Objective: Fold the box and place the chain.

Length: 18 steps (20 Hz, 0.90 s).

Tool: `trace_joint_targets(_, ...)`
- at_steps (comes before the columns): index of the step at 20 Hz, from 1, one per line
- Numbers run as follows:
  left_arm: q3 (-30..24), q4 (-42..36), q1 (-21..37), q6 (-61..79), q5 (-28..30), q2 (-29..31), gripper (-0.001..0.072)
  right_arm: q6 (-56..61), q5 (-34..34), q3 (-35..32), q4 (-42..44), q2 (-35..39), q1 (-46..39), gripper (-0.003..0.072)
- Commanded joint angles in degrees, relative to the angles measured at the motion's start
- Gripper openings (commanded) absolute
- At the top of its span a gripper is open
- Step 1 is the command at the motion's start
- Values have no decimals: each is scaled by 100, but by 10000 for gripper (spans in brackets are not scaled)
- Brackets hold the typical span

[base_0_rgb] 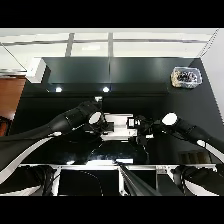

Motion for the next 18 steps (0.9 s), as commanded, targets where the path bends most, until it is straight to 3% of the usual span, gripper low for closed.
trace_joint_targets(1, 74, 15, -15, -184, 22, -15, 348, 0, 7, 0, 0, -4, 4, 416)
trace_joint_targets(3, 74, 17, -48, -308, 31, -15, 347, 0, 7, 0, 0, -4, 4, 416)
trace_joint_targets(5, 74, 46, -68, -308, 57, -15, 270, 0, 7, 0, 0, -4, 4, 416)
trace_joint_targets(18, 76, 28, -72, -332, 59, -186, 271, 0, 4, 0, 2, -4, 4, 416)
